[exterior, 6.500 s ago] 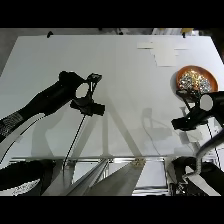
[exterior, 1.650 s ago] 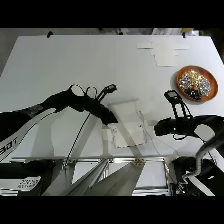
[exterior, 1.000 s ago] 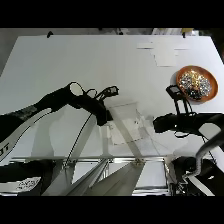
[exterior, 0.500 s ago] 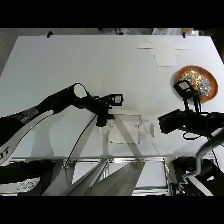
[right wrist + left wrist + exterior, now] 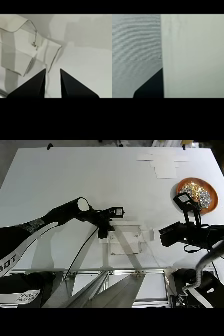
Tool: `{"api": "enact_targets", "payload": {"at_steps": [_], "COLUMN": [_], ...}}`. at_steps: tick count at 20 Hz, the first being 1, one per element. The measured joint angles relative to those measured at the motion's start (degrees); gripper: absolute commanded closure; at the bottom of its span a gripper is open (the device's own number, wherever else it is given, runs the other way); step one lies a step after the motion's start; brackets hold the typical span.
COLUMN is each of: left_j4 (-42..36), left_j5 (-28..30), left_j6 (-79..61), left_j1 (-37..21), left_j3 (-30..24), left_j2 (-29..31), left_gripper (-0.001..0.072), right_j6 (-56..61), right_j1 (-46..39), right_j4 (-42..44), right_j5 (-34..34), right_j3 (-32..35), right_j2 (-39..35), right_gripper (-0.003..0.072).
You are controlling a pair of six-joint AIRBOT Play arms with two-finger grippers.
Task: Fold the box and place the chain.
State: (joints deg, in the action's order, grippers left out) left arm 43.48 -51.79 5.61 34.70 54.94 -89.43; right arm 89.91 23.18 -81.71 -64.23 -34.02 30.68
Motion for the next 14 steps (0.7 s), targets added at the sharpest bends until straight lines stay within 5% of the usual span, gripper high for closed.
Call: {"api": "enact_targets", "payload": {"at_steps": [14], "left_j4": [1.1], "left_j5": [1.2], "left_j6": [0.4], "left_j1": [0.0], "left_j3": [0.0], "left_j2": [-0.1], "left_gripper": [0.0700], "right_j6": [-5.4], "right_j1": [0.0], "right_j4": [-0.3], "right_j5": [-0.1], "right_j3": [0.0], "right_j2": [0.0], "right_gripper": [0.0487]}}
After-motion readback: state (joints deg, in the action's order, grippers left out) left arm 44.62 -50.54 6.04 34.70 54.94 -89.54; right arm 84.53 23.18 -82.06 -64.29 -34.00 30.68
